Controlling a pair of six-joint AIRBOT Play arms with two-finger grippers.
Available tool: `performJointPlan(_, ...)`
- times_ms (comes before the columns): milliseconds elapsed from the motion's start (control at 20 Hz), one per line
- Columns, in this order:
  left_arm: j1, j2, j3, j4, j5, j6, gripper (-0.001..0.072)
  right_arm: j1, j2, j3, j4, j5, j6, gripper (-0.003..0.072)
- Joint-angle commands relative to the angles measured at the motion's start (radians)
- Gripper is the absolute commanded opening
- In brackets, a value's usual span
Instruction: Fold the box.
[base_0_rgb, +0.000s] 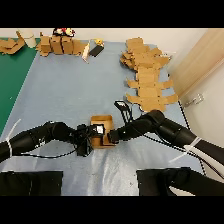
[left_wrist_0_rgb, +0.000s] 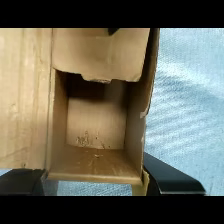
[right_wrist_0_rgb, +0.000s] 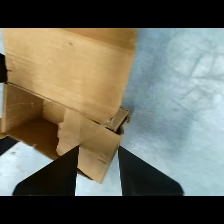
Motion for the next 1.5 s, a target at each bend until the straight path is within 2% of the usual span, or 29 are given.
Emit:
performJointPlan(0, 0.0, -0.001, 0.0, 0.0, 0.0, 0.0, 0.0459, 0.089, -0.082, 0.105, -0.225, -0.153, 0.266, 0.0388)
performJointPlan(150, 0.0, -0.001, 0.0, 0.0, 0.0, 0.0, 0.0459, 0.136, -0.153, 0.185, -0.259, -0.241, 0.334, 0.0388)
performJointPlan(250, 0.0, -0.001, 0.0, 0.0, 0.0, 0.0, 0.046, 0.156, -0.185, 0.221, -0.258, -0.242, 0.372, 0.0388)
performJointPlan(400, 0.0, -0.001, 0.0, 0.0, 0.0, 0.0, 0.0459, 0.18, -0.232, 0.26, -0.257, -0.251, 0.43, 0.0388)
performJointPlan(650, 0.0, -0.001, 0.0, 0.0, 0.0, 0.0, 0.0459, 0.209, -0.324, 0.319, -0.254, -0.36, 0.536, 0.0388)
performJointPlan(800, 0.0, -0.001, 0.0, 0.0, 0.0, 0.0, 0.0459, 0.209, -0.358, 0.325, -0.254, -0.377, 0.56, 0.0379)
performJointPlan(850, 0.0, -0.001, 0.0, 0.0, 0.0, 0.0, 0.0459, 0.208, -0.36, 0.325, -0.254, -0.377, 0.568, 0.0355)
performJointPlan(1050, 0.0, -0.001, 0.0, 0.0, 0.0, 0.0, 0.0459, 0.208, -0.36, 0.325, -0.257, -0.392, 0.57, 0.0142)
performJointPlan(1100, 0.0, -0.001, 0.0, 0.0, 0.0, 0.0, 0.0459, 0.208, -0.36, 0.325, -0.257, -0.392, 0.57, 0.014)
performJointPlan(1150, 0.0, -0.001, 0.0, 0.0, 0.0, 0.0, 0.0459, 0.208, -0.36, 0.325, -0.254, -0.392, 0.571, 0.0081)
performJointPlan(1250, 0.0, -0.001, 0.0, 0.0, 0.0, 0.0, 0.0459, 0.208, -0.36, 0.325, -0.254, -0.392, 0.571, 0.0014)
performJointPlan(1450, 0.0, -0.001, 0.0, 0.0, 0.0, 0.0, 0.0459, 0.21, -0.36, 0.326, -0.254, -0.391, 0.57, 0.0006)
